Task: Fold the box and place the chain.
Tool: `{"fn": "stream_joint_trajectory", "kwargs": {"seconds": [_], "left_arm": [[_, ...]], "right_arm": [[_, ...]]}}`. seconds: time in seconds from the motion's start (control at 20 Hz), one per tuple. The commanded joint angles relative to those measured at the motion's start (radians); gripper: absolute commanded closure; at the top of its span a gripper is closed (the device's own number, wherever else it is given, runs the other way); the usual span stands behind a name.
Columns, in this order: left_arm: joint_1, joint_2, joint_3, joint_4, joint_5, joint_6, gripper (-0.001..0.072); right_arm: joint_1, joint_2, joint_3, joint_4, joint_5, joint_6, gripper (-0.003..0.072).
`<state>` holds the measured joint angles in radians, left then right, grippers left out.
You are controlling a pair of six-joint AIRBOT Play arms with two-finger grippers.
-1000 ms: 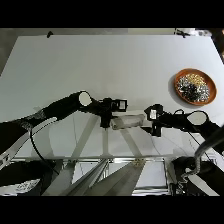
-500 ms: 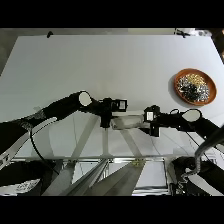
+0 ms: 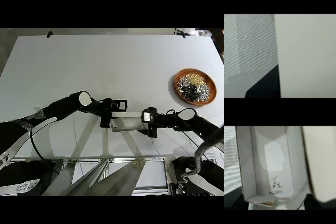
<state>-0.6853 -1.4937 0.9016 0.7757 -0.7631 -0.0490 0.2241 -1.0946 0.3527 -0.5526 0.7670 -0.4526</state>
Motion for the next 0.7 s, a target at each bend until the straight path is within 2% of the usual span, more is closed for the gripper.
{"fn": "stream_joint_trajectory", "kwargs": {"seconds": [0.0,0.35,0.45,0.65], "left_arm": [[-0.001,-0.001,0.000,0.000,0.003,0.000,0.0697],[-0.001,-0.001,0.000,0.000,0.003,0.000,0.0697],[-0.001,-0.001,0.000,0.000,0.003,0.000,0.0697],[-0.001,-0.001,0.000,0.000,0.003,0.000,0.0697]], "right_arm": [[0.001,-0.005,0.000,0.001,-0.002,-0.002,0.0107],[0.001,-0.007,0.000,0.000,-0.038,-0.002,0.0112],[0.001,-0.023,0.000,0.000,-0.047,-0.002,0.0085],[0.001,-0.038,0.000,0.001,-0.053,-0.002,0.0080]]}}
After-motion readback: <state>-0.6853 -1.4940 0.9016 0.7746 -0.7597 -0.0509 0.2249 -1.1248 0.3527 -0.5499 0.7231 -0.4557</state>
